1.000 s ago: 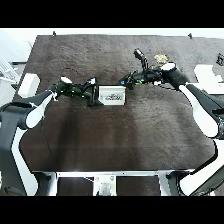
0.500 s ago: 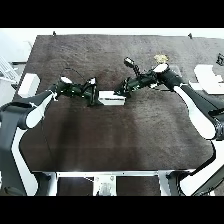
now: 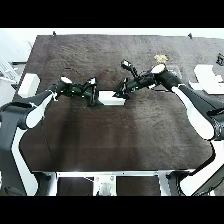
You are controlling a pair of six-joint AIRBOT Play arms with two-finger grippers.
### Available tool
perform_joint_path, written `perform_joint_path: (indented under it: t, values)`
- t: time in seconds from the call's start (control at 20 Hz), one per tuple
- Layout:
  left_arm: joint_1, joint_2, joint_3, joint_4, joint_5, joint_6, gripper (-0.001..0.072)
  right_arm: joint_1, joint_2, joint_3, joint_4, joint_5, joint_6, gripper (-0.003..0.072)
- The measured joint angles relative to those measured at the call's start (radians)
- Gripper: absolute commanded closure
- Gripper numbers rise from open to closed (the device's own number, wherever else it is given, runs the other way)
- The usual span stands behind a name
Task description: Fold the box and place the chain.
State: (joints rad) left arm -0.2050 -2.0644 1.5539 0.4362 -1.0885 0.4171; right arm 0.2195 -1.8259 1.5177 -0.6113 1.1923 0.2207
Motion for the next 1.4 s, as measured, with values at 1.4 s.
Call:
perform_joint_path:
  t: [1.4]
  values:
    - [0.000,0.000,0.000,0.000,-0.001,0.000,0.0422,0.038,-0.024,0.024,-0.057,-0.019,-0.245,0.0239]
